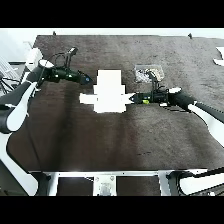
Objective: Fold the box and place the chain.
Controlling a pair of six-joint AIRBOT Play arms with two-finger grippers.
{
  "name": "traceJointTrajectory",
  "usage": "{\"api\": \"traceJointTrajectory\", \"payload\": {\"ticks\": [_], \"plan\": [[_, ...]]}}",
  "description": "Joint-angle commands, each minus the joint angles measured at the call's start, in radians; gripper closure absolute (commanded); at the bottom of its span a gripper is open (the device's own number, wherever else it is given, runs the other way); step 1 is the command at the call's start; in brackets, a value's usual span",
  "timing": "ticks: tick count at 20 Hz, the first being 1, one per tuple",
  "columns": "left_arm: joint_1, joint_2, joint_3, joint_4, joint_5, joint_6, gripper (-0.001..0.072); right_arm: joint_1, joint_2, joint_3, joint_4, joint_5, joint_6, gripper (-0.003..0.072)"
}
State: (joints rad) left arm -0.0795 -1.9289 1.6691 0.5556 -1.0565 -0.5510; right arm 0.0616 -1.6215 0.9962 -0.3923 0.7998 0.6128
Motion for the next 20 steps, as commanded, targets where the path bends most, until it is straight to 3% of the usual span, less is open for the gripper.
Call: {"api": "traceJointTrajectory", "payload": {"ticks": [1, 6, 7, 14, 20], "plan": [[-0.001, -0.088, 0.142, 0.124, -0.134, -0.170, 0.0323, 0.000, 0.001, 0.001, 0.000, 0.001, -0.016, 0.0688], [-0.002, -0.129, 0.180, 0.126, -0.200, -0.208, 0.0321, 0.000, 0.001, 0.002, 0.000, 0.001, -0.016, 0.0688], [-0.006, -0.133, 0.180, 0.131, -0.202, -0.208, 0.0278, 0.000, 0.001, 0.002, 0.000, 0.001, -0.016, 0.0688], [-0.095, -0.134, 0.180, 0.148, -0.154, -0.149, 0.0275, 0.000, 0.001, 0.002, -0.001, 0.002, -0.017, 0.0688], [-0.100, -0.134, 0.180, 0.142, -0.100, -0.148, 0.0296, 0.000, 0.001, 0.002, -0.003, 0.005, -0.023, 0.0688]]}}
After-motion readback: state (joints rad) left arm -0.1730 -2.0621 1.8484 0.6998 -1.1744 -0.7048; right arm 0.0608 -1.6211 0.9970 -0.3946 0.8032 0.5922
